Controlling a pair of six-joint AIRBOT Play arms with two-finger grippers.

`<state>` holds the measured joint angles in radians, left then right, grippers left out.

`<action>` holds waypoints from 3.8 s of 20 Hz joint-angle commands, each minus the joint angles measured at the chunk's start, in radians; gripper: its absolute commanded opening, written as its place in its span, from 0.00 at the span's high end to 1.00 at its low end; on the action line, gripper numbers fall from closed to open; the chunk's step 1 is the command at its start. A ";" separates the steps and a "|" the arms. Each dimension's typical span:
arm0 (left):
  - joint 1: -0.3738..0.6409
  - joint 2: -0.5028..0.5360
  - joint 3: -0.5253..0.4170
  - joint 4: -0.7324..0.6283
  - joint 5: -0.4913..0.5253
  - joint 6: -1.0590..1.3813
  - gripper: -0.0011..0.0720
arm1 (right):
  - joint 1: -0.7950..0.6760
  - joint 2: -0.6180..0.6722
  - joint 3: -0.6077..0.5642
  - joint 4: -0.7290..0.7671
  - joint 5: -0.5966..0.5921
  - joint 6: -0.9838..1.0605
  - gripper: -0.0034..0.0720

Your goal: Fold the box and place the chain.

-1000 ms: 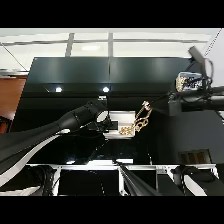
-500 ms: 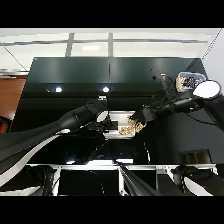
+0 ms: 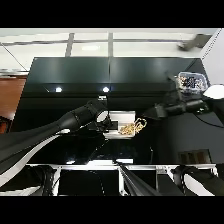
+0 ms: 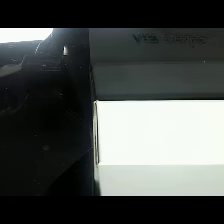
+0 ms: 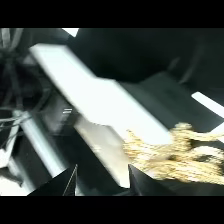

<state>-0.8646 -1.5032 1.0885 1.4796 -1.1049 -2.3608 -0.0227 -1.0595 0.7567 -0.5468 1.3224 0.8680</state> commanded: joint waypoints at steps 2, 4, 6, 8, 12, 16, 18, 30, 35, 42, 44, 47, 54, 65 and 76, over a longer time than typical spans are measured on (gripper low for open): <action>0.000 0.000 0.000 0.000 0.000 0.000 0.95 | -0.060 0.058 -0.234 0.005 -0.127 -0.188 0.00; 0.000 0.000 0.000 0.000 0.000 0.000 0.95 | 0.046 0.058 -0.292 -0.051 -0.255 -0.384 0.00; 0.000 0.000 0.000 0.000 0.000 0.000 0.95 | 0.148 0.058 -0.303 -0.148 -0.415 -0.570 0.00; 0.000 0.000 0.000 0.000 0.000 0.000 0.95 | 0.205 0.058 -0.303 -0.198 -0.543 -0.725 0.01; 0.000 0.000 0.000 0.000 0.000 0.000 0.95 | 0.218 0.043 -0.303 -0.155 -0.591 -1.010 0.01; 0.000 0.000 0.000 -0.001 0.000 0.000 0.95 | 0.219 -0.018 -0.303 -0.153 -0.523 -1.103 0.01; 0.000 0.000 0.000 -0.001 0.000 0.000 0.95 | 0.219 -0.035 -0.303 -0.113 -0.523 -1.154 0.01; 0.000 0.000 0.000 -0.004 0.000 0.000 0.95 | 0.255 -0.123 -0.303 -0.037 -0.608 -1.211 0.01; 0.000 0.000 0.000 -0.005 0.000 0.000 0.95 | 0.255 -0.123 -0.302 -0.036 -0.654 -1.122 0.90; 0.000 0.000 0.000 -0.004 0.000 0.000 0.95 | 0.253 0.003 -0.235 -0.207 -0.599 -0.569 0.94; 0.000 0.000 0.000 -0.005 0.000 0.000 0.95 | 0.244 0.072 -0.168 -0.250 -0.500 -0.425 0.94; 0.000 0.000 0.000 -0.004 0.000 0.000 0.95 | 0.229 0.167 -0.033 -0.231 -0.296 -0.311 0.94; 0.000 0.000 0.000 -0.004 0.000 0.000 0.95 | 0.229 0.202 0.263 0.001 -0.035 -0.207 0.94; 0.000 0.000 0.000 -0.004 0.000 0.000 0.95 | 0.229 0.166 0.316 0.091 0.007 -0.122 0.94; 0.000 0.000 0.000 -0.004 0.000 0.000 0.95 | 0.308 0.080 -0.050 0.037 -0.224 -0.104 0.94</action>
<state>-0.8646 -1.5032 1.0885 1.4750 -1.1053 -2.3604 0.2546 -0.9508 0.8127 -0.5007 1.2140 0.7578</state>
